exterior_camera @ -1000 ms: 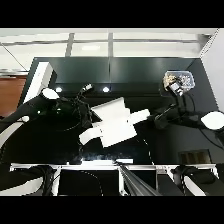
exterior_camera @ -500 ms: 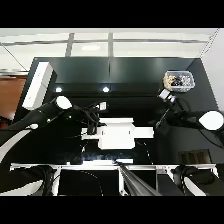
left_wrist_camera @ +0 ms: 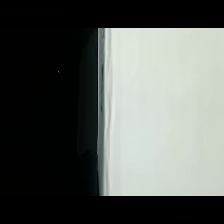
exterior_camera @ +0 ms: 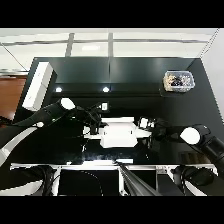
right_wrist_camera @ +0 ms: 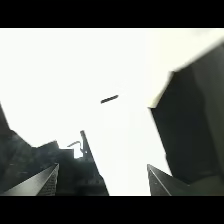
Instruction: Fold the box and place the chain.
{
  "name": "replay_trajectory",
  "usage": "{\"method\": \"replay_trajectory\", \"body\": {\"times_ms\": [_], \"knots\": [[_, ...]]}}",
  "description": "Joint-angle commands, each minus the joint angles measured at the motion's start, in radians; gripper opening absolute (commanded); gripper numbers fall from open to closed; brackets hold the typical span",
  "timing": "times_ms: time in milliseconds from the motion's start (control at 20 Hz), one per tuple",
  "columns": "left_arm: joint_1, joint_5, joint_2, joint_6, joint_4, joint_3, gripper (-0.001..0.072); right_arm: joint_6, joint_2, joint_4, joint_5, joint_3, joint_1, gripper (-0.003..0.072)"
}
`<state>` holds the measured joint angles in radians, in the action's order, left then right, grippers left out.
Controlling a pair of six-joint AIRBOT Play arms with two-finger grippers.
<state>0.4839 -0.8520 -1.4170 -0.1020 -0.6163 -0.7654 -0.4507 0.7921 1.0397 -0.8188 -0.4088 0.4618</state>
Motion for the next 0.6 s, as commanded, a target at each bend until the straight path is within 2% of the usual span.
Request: {"method": "replay_trajectory", "body": {"times_ms": [0,100,250,400,550], "knots": [[0.001,0.003,-0.003,-0.003,0.0,0.0,0.0026,0.026,0.01,-0.022,0.011,0.028,0.036,0.0638],[0.001,0.003,-0.003,-0.003,0.0,0.0,0.0027,0.08,0.011,-0.085,0.019,0.038,0.044,0.0638],[0.001,0.003,-0.003,-0.003,0.0,0.0,0.0027,0.108,0.011,-0.202,0.107,0.078,0.074,0.0638],[0.001,0.003,-0.003,-0.003,0.0,0.0,0.0027,0.131,0.011,-0.214,0.158,0.106,0.141,0.0638],[0.001,0.003,-0.003,-0.003,0.0,0.0,0.0027,0.135,0.01,-0.225,0.265,0.1,0.168,0.0638]]}}
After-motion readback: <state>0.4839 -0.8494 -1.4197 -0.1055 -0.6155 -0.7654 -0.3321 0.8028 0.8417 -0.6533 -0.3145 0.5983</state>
